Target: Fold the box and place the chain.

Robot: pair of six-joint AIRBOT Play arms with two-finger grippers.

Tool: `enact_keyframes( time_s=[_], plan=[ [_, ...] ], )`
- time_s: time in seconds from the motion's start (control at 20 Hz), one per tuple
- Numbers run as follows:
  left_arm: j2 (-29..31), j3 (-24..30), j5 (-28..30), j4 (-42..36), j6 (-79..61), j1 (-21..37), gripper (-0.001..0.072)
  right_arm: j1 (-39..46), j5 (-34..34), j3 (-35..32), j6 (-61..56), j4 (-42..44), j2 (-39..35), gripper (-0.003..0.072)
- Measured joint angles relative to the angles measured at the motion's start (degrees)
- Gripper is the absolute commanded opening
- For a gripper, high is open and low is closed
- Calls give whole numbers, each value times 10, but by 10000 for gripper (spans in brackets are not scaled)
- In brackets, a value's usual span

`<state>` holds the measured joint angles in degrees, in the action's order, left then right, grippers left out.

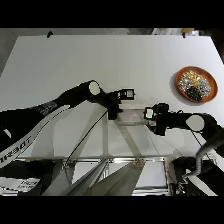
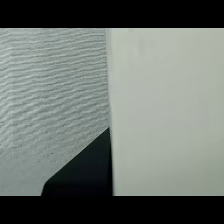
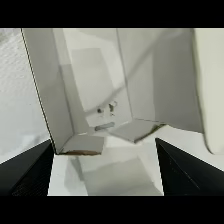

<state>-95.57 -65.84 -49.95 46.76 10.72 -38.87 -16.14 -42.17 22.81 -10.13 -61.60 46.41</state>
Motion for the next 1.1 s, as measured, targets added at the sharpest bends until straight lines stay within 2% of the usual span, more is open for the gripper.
enact_keyframes(
  time_s=[0.35,0.85,1.1],
  plan=[
    [0,0,0,0,0,0,12,47,-3,8,104,85,43,684],
    [0,0,0,0,0,0,12,90,-20,30,242,150,133,682],
    [0,0,0,0,0,0,12,92,-25,57,274,166,185,648]
  ],
)
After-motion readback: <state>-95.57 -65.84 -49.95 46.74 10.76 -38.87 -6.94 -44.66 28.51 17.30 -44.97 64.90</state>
